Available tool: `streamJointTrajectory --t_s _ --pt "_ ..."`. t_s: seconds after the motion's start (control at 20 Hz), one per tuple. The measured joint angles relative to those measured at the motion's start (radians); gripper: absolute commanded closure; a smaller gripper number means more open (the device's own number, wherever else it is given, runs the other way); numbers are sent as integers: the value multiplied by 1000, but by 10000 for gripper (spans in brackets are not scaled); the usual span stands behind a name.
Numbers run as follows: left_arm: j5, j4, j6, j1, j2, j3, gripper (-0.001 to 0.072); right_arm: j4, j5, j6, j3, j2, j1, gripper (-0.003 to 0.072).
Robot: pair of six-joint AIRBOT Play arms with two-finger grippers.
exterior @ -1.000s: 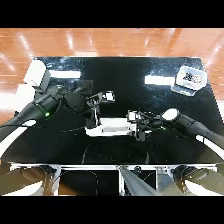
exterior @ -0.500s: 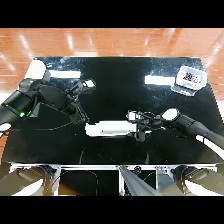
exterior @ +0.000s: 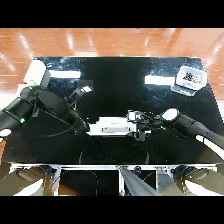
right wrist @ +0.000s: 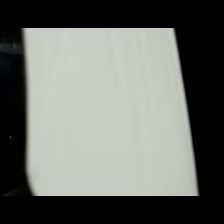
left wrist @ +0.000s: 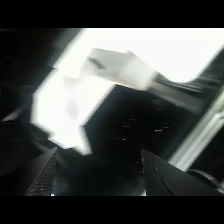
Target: Fold the box and place the chain.
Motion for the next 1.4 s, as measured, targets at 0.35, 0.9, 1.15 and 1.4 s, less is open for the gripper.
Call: streamJointTrajectory --t_s 0.35,0.9,1.15,1.4 --pt "-79 -187 8 -41 2 -106 690 0 -1 0 0 0 0 61" --pt "-596 -345 176 -244 172 -249 690 0 -1 0 0 0 0 62" --pt "-904 -352 162 -328 186 -311 690 0 -1 0 0 0 0 62" --pt "-1056 -354 153 -354 148 -326 690 0 0 0 0 0 0 62"
